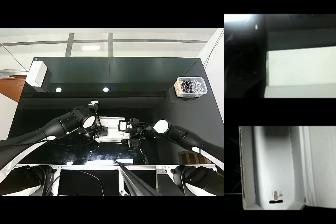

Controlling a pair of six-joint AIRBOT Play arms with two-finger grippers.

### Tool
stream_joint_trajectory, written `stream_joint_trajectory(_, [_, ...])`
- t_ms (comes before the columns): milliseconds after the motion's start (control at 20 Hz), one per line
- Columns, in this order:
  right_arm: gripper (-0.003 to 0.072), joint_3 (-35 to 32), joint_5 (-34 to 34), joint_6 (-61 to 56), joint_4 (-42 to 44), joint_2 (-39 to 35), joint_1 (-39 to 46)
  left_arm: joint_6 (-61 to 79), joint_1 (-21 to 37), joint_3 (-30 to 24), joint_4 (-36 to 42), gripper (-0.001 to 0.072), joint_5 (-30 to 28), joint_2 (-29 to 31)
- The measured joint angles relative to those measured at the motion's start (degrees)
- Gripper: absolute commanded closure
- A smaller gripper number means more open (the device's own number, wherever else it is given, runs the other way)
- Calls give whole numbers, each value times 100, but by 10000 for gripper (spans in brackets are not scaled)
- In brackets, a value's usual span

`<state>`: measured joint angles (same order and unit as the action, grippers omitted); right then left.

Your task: Fold the box and place the chain.

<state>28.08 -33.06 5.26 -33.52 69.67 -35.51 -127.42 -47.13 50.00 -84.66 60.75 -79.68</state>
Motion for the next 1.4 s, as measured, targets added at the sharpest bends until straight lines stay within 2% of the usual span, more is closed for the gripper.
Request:
stream_joint_trajectory(50, [202, 0, -4, 0, -2, -2, 0, 0, -2, 24, -20, 278, 26, -4])
stream_joint_trajectory(100, [202, 0, -4, 0, -2, 0, 0, -4, 0, 55, -46, 239, 66, -4])
stream_joint_trajectory(650, [202, 2, 20, -7, 7, 0, 0, -50, 4, 214, -162, 241, -22, 2])
stream_joint_trajectory(950, [202, 0, 9, -2, 0, 0, 0, 22, 46, 216, -184, 246, 223, 11])
stream_joint_trajectory(1000, [202, 2, 7, -2, 0, 0, 0, 44, 61, 216, -197, 301, 271, 11])
stream_joint_trajectory(1050, [202, 0, 7, -4, 0, 0, 0, 61, 70, 216, -199, 390, 273, 11])
stream_joint_trajectory(1150, [202, 0, 4, -7, 0, 0, 0, 83, 74, 216, -184, 505, 221, 11])
stream_joint_trajectory(1200, [202, 2, 4, -7, 0, 0, 0, 83, 81, 216, -164, 632, 160, 11])
stream_joint_trajectory(1250, [202, 0, 4, -17, 2, 0, 0, 72, 81, 219, -160, 675, 133, 11])
stream_joint_trajectory(1400, [202, 0, -11, -9, -2, 2, 0, 81, 85, 219, -175, 675, 111, 13])
